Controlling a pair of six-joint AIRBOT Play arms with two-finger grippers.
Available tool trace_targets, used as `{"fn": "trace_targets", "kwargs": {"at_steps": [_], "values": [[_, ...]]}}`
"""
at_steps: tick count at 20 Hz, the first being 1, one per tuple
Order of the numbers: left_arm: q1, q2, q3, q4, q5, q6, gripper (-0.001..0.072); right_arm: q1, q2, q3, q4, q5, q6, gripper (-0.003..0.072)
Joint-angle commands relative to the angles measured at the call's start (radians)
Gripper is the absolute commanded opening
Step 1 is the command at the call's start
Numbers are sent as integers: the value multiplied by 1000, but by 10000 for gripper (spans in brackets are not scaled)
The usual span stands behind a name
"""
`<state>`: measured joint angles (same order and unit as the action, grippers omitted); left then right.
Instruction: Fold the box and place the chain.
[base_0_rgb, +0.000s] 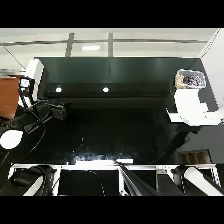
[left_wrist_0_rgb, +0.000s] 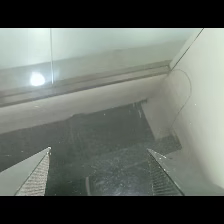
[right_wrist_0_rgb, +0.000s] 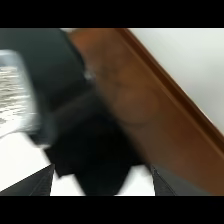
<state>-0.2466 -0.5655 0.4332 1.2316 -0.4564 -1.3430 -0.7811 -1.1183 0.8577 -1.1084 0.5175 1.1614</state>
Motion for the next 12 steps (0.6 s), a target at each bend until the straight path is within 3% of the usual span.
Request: {"fn": "trace_targets", "kwargs": {"at_steps": [1,6,8,9,11,12], "values": [[0,0,0,-3,2,0,708,-132,-195,212,-71,257,33,720],[0,0,0,-10,2,0,708,-144,-474,451,-58,700,-163,720],[0,0,0,-10,2,0,708,-129,-528,498,-64,730,-186,720],[0,0,0,-10,2,0,708,-121,-540,510,-64,725,-206,634],[0,0,0,-10,2,0,708,-106,-556,523,-74,710,-236,617],[0,0,0,-10,2,0,708,-101,-561,523,-74,704,-254,555]]}}
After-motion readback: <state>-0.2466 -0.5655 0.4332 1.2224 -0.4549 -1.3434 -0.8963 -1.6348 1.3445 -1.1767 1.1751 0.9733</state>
